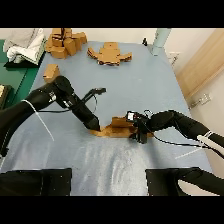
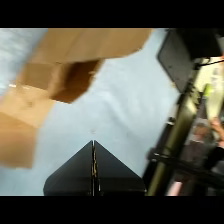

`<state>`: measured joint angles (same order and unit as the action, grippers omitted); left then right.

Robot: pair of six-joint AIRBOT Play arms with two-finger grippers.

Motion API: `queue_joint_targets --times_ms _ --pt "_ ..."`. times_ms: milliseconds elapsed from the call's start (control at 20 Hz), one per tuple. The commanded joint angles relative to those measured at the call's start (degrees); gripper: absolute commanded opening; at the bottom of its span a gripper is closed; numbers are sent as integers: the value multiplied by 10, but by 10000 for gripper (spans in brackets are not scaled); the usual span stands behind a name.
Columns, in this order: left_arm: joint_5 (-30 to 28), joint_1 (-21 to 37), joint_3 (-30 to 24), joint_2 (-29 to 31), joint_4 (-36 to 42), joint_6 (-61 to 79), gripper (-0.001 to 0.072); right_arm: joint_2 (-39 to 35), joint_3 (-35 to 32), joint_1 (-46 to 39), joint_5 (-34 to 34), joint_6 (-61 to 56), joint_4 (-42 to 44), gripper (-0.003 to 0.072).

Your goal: Fold the box.

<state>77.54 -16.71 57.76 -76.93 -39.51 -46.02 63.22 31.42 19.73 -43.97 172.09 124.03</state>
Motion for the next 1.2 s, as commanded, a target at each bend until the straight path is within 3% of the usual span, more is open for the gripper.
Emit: queue_joint_targets --times_ms 0,150,350,450,800,1150 --pt "-8 -19 -34 -2 132 -25 8 0 0 0 0 0 0 525" --pt "-92 -11 -30 -10 205 -27 8 0 0 0 0 0 0 525" --pt "-211 -7 -1 -28 206 -29 8 0 0 0 0 0 0 525" --pt "-243 -8 8 -44 207 -31 8 0 0 0 0 0 -1 525" --pt "-245 -22 9 -150 208 -31 8 0 0 0 0 0 -2 525" --pt "-256 -27 11 -167 186 -29 8 0 0 0 0 0 -2 525"
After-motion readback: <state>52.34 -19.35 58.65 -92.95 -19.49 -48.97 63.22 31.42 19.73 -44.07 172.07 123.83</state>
